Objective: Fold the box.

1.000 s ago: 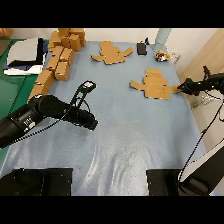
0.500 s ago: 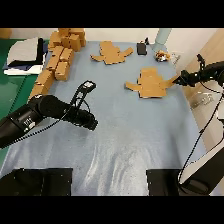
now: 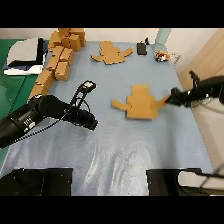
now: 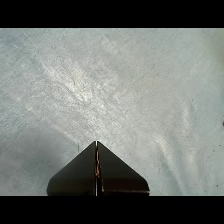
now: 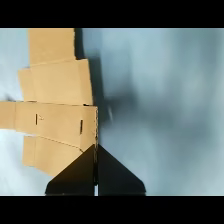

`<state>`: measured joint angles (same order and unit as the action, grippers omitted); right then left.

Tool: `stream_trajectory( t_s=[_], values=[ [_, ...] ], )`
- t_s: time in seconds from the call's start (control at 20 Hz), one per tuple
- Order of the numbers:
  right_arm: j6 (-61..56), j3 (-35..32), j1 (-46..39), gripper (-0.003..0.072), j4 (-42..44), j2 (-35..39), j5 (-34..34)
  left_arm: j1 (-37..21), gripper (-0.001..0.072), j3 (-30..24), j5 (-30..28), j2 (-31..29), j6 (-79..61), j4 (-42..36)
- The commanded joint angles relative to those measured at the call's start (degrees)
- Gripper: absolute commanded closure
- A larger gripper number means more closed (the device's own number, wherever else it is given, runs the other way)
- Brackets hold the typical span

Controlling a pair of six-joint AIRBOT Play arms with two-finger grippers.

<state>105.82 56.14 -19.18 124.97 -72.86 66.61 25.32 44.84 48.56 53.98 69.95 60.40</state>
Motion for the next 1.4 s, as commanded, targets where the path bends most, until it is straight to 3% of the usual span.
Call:
stream_trajectory(
  t_s=[0.0, 0.1, 0.15, 0.2, 0.25, 0.4, 0.6, 0.9, 0.95, 1.0, 1.05, 1.1, 1.35],
  values=[
    [-10.0, -21.7, 4.1, 0.0687, -6.4, 20.1, -5.1, 0.0, 0.0693, 0.0, 0.0, 0.0, 0.0, 0.0],
    [-12.5, -28.7, 5.8, 0.0681, -7.6, 28.9, -5.3, 0.0, 0.0693, 0.0, -0.1, 0.0, 0.0, 0.0],
    [-12.5, -30.9, 5.7, 0.0629, -7.5, 32.2, -4.6, 0.0, 0.0693, 0.0, -0.2, 0.0, 0.0, 0.0],
    [-12.5, -31.8, 5.7, 0.0464, -8.0, 34.3, -4.3, 0.0, 0.0693, 0.0, -0.2, 0.0, 0.0, 0.0],
    [-12.5, -31.9, 5.7, 0.037, -9.1, 35.4, -4.0, 0.0, 0.0693, 0.0, -0.2, 0.0, 0.0, 0.0],
    [-12.4, -31.6, 5.6, 0.0371, -9.8, 34.2, -5.7, 0.0, 0.0693, 0.0, -0.1, 0.0, 0.0, -0.1],
    [-8.3, -29.3, 5.6, 0.0374, -8.2, 26.3, -7.8, 0.0, 0.0693, 0.0, -0.1, 0.0, 0.0, -0.4],
    [5.4, -27.1, 5.6, 0.0416, 4.5, 15.1, -3.8, 0.0, 0.0692, 0.0, 0.0, 0.0, 0.1, -3.1],
    [7.2, -27.1, 5.6, 0.0515, 5.9, 13.8, -3.3, -0.1, 0.0691, 0.0, 0.1, 0.0, 0.2, -3.9],
    [8.5, -26.9, 5.6, 0.0595, 6.5, 12.8, -2.8, -0.1, 0.0658, 0.2, 0.2, 0.0, 0.2, -4.3],
    [9.6, -26.7, 5.7, 0.0662, 7.2, 12.2, -2.4, -0.1, 0.0327, 0.8, 0.9, 0.0, 0.2, -4.2],
    [10.8, -26.7, 5.8, 0.0682, 8.2, 12.2, -2.3, -0.2, 0.0105, 1.6, 2.0, 0.1, 0.8, -4.2],
    [16.9, -28.2, 17.2, 0.0682, 11.8, 14.1, -2.6, -6.3, 0.0124, 7.1, 9.6, 2.0, 13.0, -4.3]
  ],
)
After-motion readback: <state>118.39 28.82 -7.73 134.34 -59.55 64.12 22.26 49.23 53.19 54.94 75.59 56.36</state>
